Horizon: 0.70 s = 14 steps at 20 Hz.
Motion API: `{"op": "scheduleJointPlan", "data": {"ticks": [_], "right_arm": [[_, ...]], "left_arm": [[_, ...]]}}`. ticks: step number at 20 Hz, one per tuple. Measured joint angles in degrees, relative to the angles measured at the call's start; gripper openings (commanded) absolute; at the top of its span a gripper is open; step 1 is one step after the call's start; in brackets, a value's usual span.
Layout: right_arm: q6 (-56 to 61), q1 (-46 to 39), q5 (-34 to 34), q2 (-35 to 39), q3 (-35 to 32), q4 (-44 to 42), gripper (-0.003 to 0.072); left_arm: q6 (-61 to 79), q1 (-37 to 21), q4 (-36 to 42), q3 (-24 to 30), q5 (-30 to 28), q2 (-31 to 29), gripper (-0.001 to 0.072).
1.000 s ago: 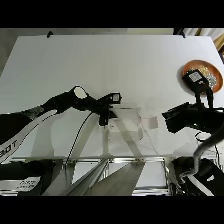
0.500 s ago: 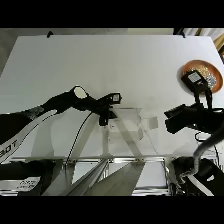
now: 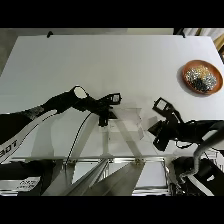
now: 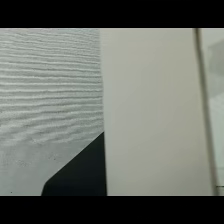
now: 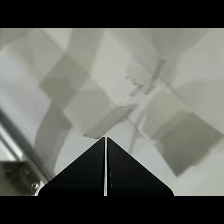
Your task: Fold the box and place the chain.
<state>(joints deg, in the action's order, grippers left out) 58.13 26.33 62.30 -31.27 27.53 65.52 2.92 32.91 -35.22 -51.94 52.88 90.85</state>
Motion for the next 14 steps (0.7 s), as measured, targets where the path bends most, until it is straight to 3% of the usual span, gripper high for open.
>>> {"op": "scheduleJointPlan", "data": {"ticks": [4,5,7,14], "right_arm": [[-11.72,0.0,3.96,-2.99,-1.86,-2.75,0.0016],[-13.14,0.0,4.63,-4.02,-2.23,-3.02,0.0124],[-15.15,0.0,4.96,-5.88,-3.13,-3.13,0.072],[-20.2,5.31,-5.53,-5.84,-6.71,4.96,0.0714]], "left_arm": [[0.0,0.0,0.0,0.0,0.11,0.0,0.001],[0.02,0.0,-0.02,0.0,0.11,0.0,0.001],[0.02,0.0,-0.02,0.0,0.11,0.0,0.001],[0.02,0.0,-0.02,0.02,0.11,0.0,0.001]]}}
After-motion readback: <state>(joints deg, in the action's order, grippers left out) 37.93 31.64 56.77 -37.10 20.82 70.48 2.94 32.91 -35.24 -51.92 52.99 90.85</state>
